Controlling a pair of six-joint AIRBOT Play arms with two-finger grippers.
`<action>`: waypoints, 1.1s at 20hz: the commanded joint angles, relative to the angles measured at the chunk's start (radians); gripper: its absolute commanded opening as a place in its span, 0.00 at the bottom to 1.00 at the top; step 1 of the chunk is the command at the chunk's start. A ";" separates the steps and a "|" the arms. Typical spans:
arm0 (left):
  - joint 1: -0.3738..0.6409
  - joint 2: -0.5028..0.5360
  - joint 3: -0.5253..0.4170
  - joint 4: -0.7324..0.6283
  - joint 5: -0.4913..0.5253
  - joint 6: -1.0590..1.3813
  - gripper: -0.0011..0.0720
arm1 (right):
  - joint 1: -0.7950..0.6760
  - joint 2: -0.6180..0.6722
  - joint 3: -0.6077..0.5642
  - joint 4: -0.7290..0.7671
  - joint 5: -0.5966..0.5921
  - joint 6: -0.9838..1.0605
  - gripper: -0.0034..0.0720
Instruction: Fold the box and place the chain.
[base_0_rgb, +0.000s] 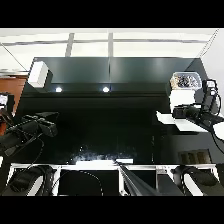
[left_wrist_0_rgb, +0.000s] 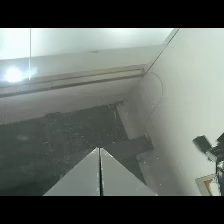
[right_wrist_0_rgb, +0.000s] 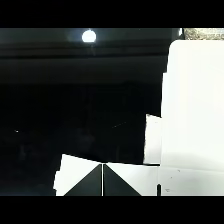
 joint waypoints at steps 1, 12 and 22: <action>0.000 0.000 0.000 0.000 0.015 0.000 0.05 | 0.000 0.000 0.000 0.000 0.000 0.000 0.06; -0.001 -0.124 -0.008 -0.018 0.412 0.005 0.98 | -0.018 -0.018 0.015 -0.009 -0.091 0.044 1.00; -0.008 -0.241 -0.008 -0.051 0.335 0.004 0.98 | -0.817 -0.652 0.674 -0.361 0.462 0.243 1.00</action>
